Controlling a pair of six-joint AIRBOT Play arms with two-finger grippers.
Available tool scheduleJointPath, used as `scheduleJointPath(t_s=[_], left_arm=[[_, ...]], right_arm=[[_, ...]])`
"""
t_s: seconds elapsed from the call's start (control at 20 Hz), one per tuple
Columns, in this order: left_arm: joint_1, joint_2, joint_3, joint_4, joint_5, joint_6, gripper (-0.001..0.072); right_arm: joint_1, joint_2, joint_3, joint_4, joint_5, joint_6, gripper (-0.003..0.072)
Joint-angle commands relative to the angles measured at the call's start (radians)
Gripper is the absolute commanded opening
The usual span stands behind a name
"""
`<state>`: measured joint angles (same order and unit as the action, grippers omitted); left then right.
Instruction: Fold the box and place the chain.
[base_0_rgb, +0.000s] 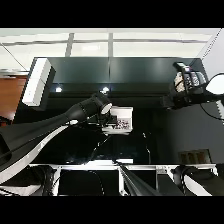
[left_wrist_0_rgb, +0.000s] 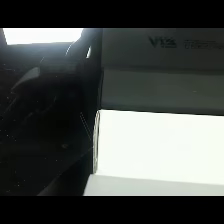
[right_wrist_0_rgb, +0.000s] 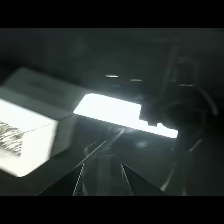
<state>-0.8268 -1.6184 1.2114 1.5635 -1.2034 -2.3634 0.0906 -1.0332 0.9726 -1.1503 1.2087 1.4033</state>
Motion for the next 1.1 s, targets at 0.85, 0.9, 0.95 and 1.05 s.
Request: scheduleJointPath(t_s=[0.85,0.9,0.95,1.05], left_arm=[[-0.018,0.231,0.010,0.232,-0.087,0.103,0.0634],[-0.011,0.292,-0.030,0.301,-0.116,0.106,0.0634],[0.013,0.349,-0.082,0.335,-0.129,0.106,0.0633],[0.127,0.470,-0.227,0.311,-0.112,0.106,0.0632]], right_arm=[[-0.064,0.018,-0.001,-0.059,-0.049,-0.019,0.0286],[-0.064,0.018,-0.001,-0.058,-0.050,-0.018,0.0286],[-0.064,0.018,-0.001,-0.058,-0.050,-0.018,0.0286],[-0.064,0.018,-0.001,-0.056,-0.050,-0.018,0.0286]])
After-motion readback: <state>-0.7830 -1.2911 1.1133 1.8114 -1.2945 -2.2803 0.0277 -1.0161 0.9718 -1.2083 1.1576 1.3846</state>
